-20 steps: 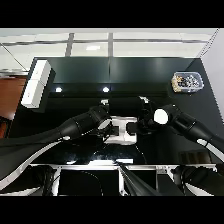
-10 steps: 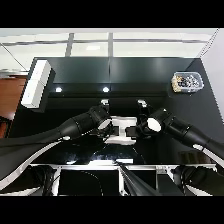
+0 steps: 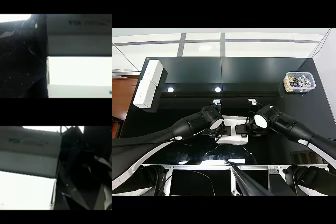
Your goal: Fold the box and place the chain.
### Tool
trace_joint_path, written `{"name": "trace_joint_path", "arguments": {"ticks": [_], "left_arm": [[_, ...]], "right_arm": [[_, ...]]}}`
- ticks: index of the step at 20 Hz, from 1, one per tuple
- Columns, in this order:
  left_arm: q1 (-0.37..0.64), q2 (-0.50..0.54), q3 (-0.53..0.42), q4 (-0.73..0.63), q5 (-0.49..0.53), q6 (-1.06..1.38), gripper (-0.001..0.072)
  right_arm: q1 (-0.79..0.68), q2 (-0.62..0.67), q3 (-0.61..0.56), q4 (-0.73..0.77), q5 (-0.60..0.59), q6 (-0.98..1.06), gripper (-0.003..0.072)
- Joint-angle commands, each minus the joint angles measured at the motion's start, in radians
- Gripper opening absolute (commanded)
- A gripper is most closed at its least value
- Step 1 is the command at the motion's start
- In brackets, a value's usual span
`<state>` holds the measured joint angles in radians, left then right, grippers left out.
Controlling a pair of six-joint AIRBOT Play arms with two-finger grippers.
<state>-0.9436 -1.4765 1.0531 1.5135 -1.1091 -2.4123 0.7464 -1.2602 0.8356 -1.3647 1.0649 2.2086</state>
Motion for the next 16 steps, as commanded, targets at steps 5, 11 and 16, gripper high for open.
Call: {"name": "trace_joint_path", "arguments": {"ticks": [5, 11, 16], "left_arm": [[0.0, 0.0, 0.0, 0.001, 0.0, 0.0, 0.0031], [0.0, 0.0, 0.0, 0.001, 0.0, 0.0, 0.0032], [0.0, 0.0, 0.0, 0.001, 0.0, 0.0, 0.0031]], "right_arm": [[0.035, -0.064, 0.016, -0.001, 0.031, 0.04, 0.0261], [0.035, -0.064, 0.016, -0.002, 0.022, 0.058, 0.0012], [0.035, -0.064, 0.016, 0.002, 0.0, 0.062, 0.0017]]}}
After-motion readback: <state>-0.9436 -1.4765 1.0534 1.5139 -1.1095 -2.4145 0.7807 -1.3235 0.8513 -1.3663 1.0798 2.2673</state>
